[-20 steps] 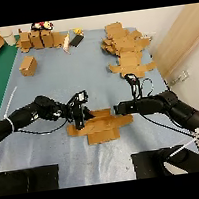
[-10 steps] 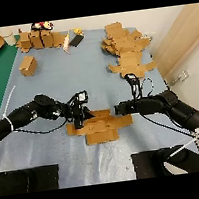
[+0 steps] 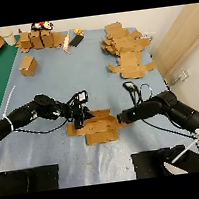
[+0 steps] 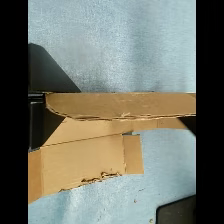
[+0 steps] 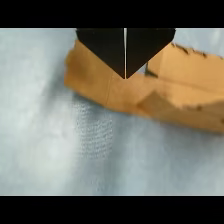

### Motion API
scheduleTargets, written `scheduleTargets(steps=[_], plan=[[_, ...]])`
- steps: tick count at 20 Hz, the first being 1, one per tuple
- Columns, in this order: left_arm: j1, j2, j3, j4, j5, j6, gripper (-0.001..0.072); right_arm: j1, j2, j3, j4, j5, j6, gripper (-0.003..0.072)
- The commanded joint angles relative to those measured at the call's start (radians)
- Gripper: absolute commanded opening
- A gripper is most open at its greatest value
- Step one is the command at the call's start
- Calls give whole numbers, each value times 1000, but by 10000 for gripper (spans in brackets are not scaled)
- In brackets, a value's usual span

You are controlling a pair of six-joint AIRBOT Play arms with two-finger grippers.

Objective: Fold the box.

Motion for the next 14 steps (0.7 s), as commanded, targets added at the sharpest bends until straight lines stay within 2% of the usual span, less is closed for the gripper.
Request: scheduleTargets(steps=[1, 4, 8, 9, 10, 11, 14], plan=[[0, 1, 1, 0, 0, 0, 13, 124, 2, -2, -3, -140, -140, 1], [0, 1, 1, 0, 0, 0, 14, 393, 14, -7, -36, -39, -247, 0], [0, 1, 1, 0, 0, 0, 13, 746, 79, -107, -320, 146, -229, 3], [0, 1, 1, 0, 0, 0, 13, 783, 82, -131, -374, 173, -229, 95], [0, 1, 1, 0, 0, 0, 13, 798, 79, -152, -399, 196, -228, 323], [0, 1, 1, 0, 0, 0, 13, 798, 74, -167, -412, 216, -229, 380], [-1, 1, 1, 0, -1, 0, 13, 796, 42, -184, -526, 251, -222, 380]])
